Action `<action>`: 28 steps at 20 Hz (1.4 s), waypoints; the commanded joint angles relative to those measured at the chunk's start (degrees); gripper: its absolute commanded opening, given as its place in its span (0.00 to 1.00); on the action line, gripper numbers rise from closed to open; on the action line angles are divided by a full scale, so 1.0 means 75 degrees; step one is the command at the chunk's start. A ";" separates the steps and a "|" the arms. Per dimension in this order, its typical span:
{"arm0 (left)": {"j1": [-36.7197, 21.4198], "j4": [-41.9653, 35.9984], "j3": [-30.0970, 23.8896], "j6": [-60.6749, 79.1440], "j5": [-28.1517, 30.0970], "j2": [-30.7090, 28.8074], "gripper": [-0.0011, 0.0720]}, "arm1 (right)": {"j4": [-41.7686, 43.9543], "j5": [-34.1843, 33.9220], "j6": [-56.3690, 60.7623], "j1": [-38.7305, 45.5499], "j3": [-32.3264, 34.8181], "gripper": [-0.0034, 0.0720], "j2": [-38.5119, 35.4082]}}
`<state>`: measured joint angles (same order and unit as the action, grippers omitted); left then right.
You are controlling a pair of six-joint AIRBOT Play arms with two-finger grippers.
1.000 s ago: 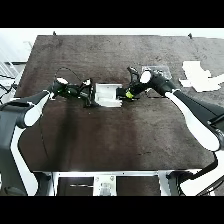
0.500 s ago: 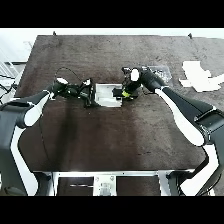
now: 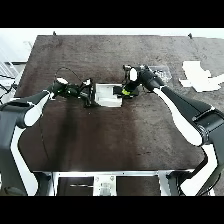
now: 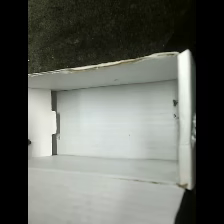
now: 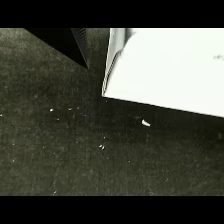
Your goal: Fold the box and place the chain.
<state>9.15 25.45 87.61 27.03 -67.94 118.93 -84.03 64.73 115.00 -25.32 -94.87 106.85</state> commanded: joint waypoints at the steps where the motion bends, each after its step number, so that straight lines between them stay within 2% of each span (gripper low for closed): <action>1: -0.0003 0.0003 -0.0003 -0.0006 -0.0003 0.0000 0.74 | -0.0087 0.0012 0.0277 -0.0105 -0.0009 0.53 0.0128; 5: -0.0006 0.0003 -0.0003 -0.0006 -0.0006 0.0000 0.74 | -0.0289 0.0015 0.0618 -0.0233 -0.0023 0.51 0.0166; 6: -0.0003 0.0003 -0.0003 -0.0006 -0.0006 0.0000 0.74 | -0.0326 0.0073 0.0641 -0.0233 -0.0044 0.45 0.0163; 8: -0.0003 0.0003 0.0000 -0.0006 -0.0006 0.0000 0.74 | -0.0356 0.0184 0.0670 -0.0233 -0.0099 0.43 0.0163; 9: -0.0003 0.0003 0.0000 -0.0006 -0.0006 0.0000 0.74 | -0.0382 0.0245 0.0673 -0.0233 -0.0108 0.39 0.0163; 14: -0.0006 0.0003 -0.0003 -0.0006 -0.0006 0.0000 0.74 | -0.0810 0.0778 0.1209 -0.0242 -0.0114 0.38 0.0163; 15: -0.0003 0.0003 -0.0003 -0.0009 -0.0006 0.0000 0.74 | -0.0831 0.0778 0.1209 -0.0259 -0.0114 0.33 0.0163; 16: -0.0003 0.0003 -0.0003 -0.0009 -0.0006 0.0000 0.74 | -0.0833 0.0775 0.1265 -0.0283 -0.0114 0.33 0.0163; 17: -0.0003 0.0003 0.0000 -0.0006 -0.0006 0.0000 0.74 | -0.0831 0.0752 0.1384 -0.0289 -0.0114 0.28 0.0163; 18: -0.0003 0.0003 -0.0003 -0.0009 -0.0006 0.0000 0.74 | -0.0831 0.0743 0.1445 -0.0318 -0.0117 0.21 0.0163; 20: -0.0003 0.0003 -0.0003 -0.0006 -0.0006 0.0000 0.74 | -0.0833 0.0702 0.1556 -0.0358 -0.0117 0.18 0.0163; 21: -0.0003 0.0003 0.0000 -0.0006 -0.0003 0.0000 0.74 | -0.0833 0.0688 0.1556 -0.0370 -0.0117 0.07 0.0163; 22: -0.0003 0.0003 -0.0003 -0.0006 -0.0006 0.0000 0.74 | -0.0836 0.0653 0.1556 -0.0373 -0.0117 0.06 0.0163; 24: -0.0003 0.0003 0.0000 -0.0006 -0.0003 0.0000 0.74 | -0.0836 0.0484 0.1556 -0.0373 -0.0117 0.06 0.0163; 25: -0.0003 0.0003 0.0000 -0.0006 -0.0003 0.0000 0.74 | -0.0831 0.0420 0.1559 -0.0373 -0.0119 0.09 0.0163; 26: -0.0003 0.0003 -0.0003 -0.0006 -0.0003 0.0000 0.74 | -0.0831 0.0373 0.1615 -0.0373 -0.0146 0.29 0.0163; 28: -0.0003 0.0003 0.0000 -0.0006 -0.0003 0.0000 0.74 | -0.0833 0.0367 0.1606 -0.0373 -0.0286 0.42 0.0149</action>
